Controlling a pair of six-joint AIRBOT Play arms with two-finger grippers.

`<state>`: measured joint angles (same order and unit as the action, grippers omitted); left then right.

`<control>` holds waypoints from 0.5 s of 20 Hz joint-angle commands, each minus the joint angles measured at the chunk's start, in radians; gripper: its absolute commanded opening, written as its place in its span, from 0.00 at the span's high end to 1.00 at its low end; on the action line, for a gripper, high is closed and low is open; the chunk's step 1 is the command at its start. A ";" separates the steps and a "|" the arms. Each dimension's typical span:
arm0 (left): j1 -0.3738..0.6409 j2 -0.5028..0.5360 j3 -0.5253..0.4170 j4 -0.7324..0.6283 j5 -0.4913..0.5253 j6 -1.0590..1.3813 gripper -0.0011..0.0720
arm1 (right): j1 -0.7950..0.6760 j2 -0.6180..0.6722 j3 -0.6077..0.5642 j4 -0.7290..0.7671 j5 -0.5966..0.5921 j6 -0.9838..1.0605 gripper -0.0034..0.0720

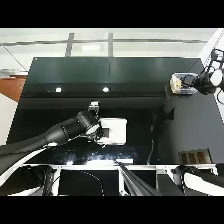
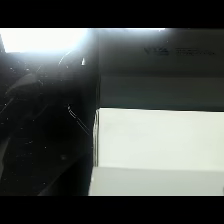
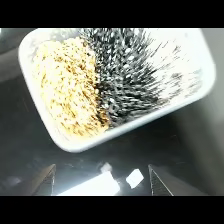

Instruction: Fold the box and place the chain.

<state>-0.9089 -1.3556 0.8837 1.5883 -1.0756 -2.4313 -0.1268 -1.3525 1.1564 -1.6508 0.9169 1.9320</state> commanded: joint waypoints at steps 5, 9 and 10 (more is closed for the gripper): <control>0.001 0.000 0.000 0.000 -0.003 0.000 0.94 | -0.100 -0.323 0.309 0.333 0.142 0.108 0.25; 0.001 0.000 0.000 0.000 -0.002 0.000 0.94 | -0.104 -0.340 0.317 0.340 0.095 0.159 0.25; 0.001 0.000 0.000 0.000 -0.002 0.000 0.94 | -0.104 -0.348 0.318 0.354 0.094 0.158 0.25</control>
